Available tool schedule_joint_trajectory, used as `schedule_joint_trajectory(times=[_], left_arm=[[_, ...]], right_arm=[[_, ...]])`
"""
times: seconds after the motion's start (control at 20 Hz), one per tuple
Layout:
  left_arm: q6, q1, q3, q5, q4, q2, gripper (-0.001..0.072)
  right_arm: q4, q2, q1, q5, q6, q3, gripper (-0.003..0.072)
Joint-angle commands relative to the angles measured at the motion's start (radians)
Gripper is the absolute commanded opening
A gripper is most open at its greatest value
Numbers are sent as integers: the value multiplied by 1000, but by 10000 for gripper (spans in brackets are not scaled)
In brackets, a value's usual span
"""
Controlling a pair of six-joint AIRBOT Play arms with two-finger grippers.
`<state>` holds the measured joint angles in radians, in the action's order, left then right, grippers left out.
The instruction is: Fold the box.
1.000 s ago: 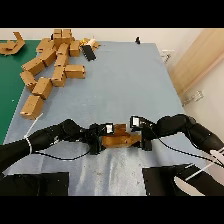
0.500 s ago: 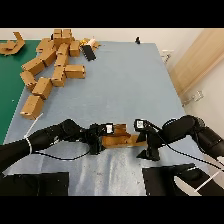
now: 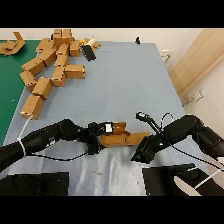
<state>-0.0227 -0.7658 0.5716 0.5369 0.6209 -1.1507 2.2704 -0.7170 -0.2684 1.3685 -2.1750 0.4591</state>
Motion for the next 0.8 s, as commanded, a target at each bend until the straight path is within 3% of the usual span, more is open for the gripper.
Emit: schedule_joint_trajectory(times=[0.0,0.15,0.75], left_arm=[[-180,1,1,21,215,48,525],[-282,1,1,96,325,49,525],[-282,-1,1,98,265,16,525]], right_arm=[[46,0,0,-31,101,1,720],[46,0,0,-40,126,1,720],[47,0,0,-86,127,1,720]])
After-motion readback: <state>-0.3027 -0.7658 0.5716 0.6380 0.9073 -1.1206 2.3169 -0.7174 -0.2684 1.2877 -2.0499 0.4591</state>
